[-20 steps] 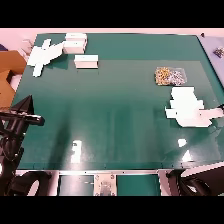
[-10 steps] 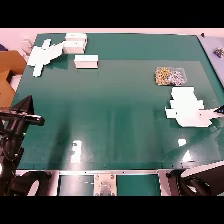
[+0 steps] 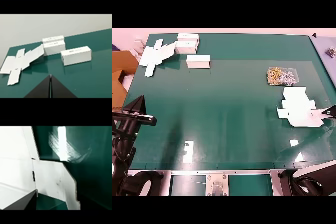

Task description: Fold the box and place the chain.

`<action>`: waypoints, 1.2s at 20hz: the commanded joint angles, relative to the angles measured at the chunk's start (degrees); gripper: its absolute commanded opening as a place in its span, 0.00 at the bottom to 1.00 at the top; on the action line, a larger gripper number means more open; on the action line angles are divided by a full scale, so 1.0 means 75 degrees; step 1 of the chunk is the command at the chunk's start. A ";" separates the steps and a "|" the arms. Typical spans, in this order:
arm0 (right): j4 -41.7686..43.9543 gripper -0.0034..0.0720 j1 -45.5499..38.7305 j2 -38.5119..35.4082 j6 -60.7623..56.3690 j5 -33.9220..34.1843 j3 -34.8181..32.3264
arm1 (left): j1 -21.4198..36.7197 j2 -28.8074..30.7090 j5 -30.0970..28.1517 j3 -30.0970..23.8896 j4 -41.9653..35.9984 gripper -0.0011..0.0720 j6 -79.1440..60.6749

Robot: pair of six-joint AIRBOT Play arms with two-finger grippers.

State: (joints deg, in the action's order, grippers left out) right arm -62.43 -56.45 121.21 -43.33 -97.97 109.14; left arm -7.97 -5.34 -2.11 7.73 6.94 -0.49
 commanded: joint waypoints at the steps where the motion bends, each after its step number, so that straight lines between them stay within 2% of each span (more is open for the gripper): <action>1: 0.0061 0.71 0.0006 0.0181 0.0067 0.0023 -0.0012 | -0.0003 -0.0003 0.0000 0.0003 0.0000 0.04 0.0000; 3: 0.0064 0.68 0.0009 0.0262 0.0067 0.0023 -0.0017 | -0.0003 -0.0003 0.0000 0.0003 0.0000 0.04 0.0000; 4: 0.0064 0.57 0.0009 0.0306 0.0064 0.0020 -0.0017 | -0.0003 -0.0003 0.0000 0.0003 0.0000 0.04 0.0000; 9: 0.0070 0.56 0.0009 0.0431 0.0064 -0.0032 -0.0038 | -0.0003 -0.0003 0.0000 0.0003 0.0000 0.04 0.0000; 12: 0.0251 0.47 0.0026 0.0522 0.0038 -0.0242 -0.0047 | -0.0003 -0.0003 0.0000 0.0003 0.0000 0.04 0.0000; 13: 0.0242 0.39 0.0055 0.0548 0.0041 -0.0256 -0.0050 | -0.0003 -0.0003 0.0000 0.0003 0.0000 0.04 0.0000; 17: 0.0262 0.37 0.0175 0.0644 0.0044 -0.0271 -0.0064 | -0.0003 -0.0003 -0.0003 0.0003 0.0000 0.04 0.0000; 19: 0.0271 0.14 0.0236 0.0644 0.0067 -0.0271 -0.0064 | -0.0003 -0.0003 0.0000 0.0003 0.0000 0.04 0.0000; 21: 0.0423 0.13 0.0280 0.0644 0.0067 -0.0315 -0.0064 | -0.0003 -0.0003 0.0000 0.0003 0.0000 0.04 0.0000; 23: 0.1020 0.06 0.0280 0.0641 0.0067 -0.0484 -0.0061 | -0.0003 -0.0003 0.0000 0.0003 0.0000 0.04 0.0000; 24: 0.1376 0.06 0.0280 0.0638 0.0067 -0.0632 -0.0061 | -0.0003 -0.0003 0.0000 0.0003 0.0000 0.04 0.0000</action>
State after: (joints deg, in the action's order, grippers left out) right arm -58.26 -54.54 126.10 -42.94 -100.60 108.57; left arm -7.97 -5.37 -2.11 7.73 6.94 -0.47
